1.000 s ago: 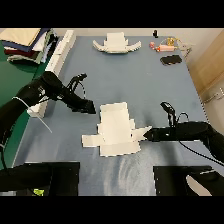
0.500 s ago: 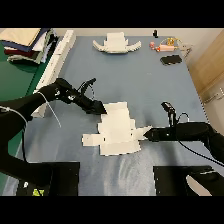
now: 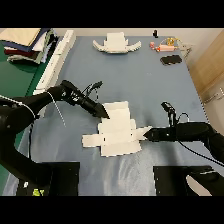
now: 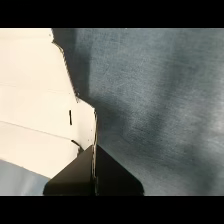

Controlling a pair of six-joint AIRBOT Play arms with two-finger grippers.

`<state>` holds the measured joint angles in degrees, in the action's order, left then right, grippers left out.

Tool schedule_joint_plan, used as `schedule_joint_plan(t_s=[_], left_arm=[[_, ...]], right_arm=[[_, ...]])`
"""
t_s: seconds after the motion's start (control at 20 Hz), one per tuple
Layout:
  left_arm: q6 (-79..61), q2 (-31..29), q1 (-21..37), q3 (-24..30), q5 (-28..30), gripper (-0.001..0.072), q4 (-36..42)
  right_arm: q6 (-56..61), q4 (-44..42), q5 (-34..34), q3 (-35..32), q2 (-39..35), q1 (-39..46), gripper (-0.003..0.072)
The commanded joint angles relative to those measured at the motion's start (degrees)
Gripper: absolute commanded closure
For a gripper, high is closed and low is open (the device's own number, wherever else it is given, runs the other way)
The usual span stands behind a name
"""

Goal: Fold the box.

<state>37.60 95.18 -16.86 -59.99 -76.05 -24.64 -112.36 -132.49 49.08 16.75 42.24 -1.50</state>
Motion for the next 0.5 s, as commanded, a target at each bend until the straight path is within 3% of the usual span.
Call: schedule_joint_plan(t_s=[0.0, 0.35, 0.4, 0.45], left_arm=[[-2.12, 0.31, -0.57, -0.09, -1.09, 0.0673, -0.07], [-5.46, 0.31, -0.57, -0.09, -2.64, 0.0697, 0.11], [-5.6, 0.31, -0.57, -0.09, -3.26, 0.0698, 0.39], [-6.97, 0.31, -0.57, -0.15, -3.21, 0.0698, 1.05]], right_arm=[[0.02, -0.02, -0.04, -0.04, -0.04, -0.04, 0.0682], [-0.07, 1.4, -0.59, 0.2, -0.07, -0.02, 0.0677], [-0.07, 2.95, -0.68, 0.57, -0.04, -0.02, 0.0605], [-0.07, 5.07, -0.85, 1.2, -0.04, -0.02, 0.0485]])
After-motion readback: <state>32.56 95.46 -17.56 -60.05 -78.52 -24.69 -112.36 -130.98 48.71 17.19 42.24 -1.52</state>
